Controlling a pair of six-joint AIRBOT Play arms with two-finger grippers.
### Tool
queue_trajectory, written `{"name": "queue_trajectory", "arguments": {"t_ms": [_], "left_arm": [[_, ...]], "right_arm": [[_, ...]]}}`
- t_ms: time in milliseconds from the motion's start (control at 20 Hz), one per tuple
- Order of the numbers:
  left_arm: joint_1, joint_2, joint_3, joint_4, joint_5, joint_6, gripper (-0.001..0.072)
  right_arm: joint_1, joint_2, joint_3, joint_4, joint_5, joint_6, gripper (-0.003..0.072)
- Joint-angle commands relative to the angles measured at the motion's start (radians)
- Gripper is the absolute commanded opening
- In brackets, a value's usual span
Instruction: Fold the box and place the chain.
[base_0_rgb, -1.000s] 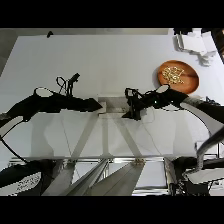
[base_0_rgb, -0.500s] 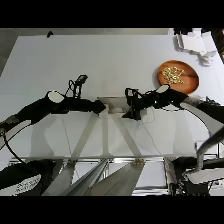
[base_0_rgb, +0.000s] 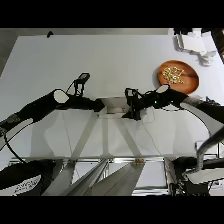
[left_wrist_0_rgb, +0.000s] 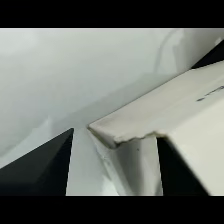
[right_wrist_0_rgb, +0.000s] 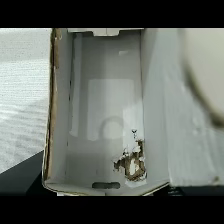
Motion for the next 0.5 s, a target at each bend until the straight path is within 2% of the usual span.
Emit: {"name": "queue_trajectory", "arguments": {"t_ms": [0, 150, 250, 400, 450], "left_arm": [[-0.024, -0.007, 0.092, 0.24, -0.142, -0.259, 0.0587], [-0.082, -0.051, 0.155, 0.456, -0.265, -0.467, 0.0585], [-0.104, -0.105, 0.181, 0.492, -0.311, -0.616, 0.0583], [-0.15, -0.161, 0.216, 0.517, -0.304, -0.734, 0.0556], [-0.167, -0.169, 0.234, 0.542, -0.304, -0.76, 0.052]], "right_arm": [[0.0, 0.0, 0.001, 0.0, 0.0, 0.0, 0.0543], [0.0, 0.0, 0.001, 0.0, 0.0, 0.0, 0.0543], [0.0, 0.0, 0.001, 0.0, 0.0, 0.0, 0.0543], [0.0, 0.0, 0.001, 0.0, 0.0, 0.0, 0.0543], [0.0, 0.0, 0.001, 0.0, 0.0, 0.0, 0.0543]]}}
